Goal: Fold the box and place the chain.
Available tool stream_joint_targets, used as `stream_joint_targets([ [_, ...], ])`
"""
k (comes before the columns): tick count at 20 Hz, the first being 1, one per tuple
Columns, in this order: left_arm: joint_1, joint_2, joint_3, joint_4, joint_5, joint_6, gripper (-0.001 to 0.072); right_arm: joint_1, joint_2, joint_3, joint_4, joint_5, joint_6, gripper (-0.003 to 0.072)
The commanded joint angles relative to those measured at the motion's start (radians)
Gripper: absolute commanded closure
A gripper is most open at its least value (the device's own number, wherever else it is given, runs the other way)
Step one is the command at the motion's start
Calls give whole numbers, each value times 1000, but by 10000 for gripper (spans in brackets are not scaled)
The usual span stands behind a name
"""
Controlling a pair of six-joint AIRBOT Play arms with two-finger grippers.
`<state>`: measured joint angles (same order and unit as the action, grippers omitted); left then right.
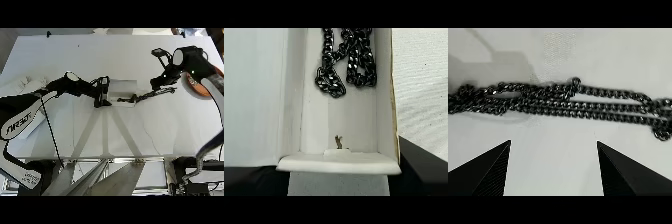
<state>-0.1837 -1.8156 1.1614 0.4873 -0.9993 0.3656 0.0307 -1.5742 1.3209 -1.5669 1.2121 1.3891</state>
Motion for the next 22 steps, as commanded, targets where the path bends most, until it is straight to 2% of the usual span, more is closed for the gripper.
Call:
stream_joint_targets([
  [1,1,1,0,0,0,0,209,7,-100,-2,8,-39,-24,84],
  [5,1,1,0,0,0,0,209,18,-158,-2,46,-76,1,103],
  [8,1,1,0,0,0,0,209,20,-161,-2,45,-50,1,339],
  [10,1,1,0,0,0,0,209,20,-161,-2,45,-17,0,537],
  [11,1,1,0,0,0,0,209,20,-160,-2,45,0,0,671],
  [14,1,1,0,0,0,0,209,27,-135,-2,46,19,-1,672],
  [22,1,1,0,0,0,0,209,144,56,2,89,6,-35,673],
])
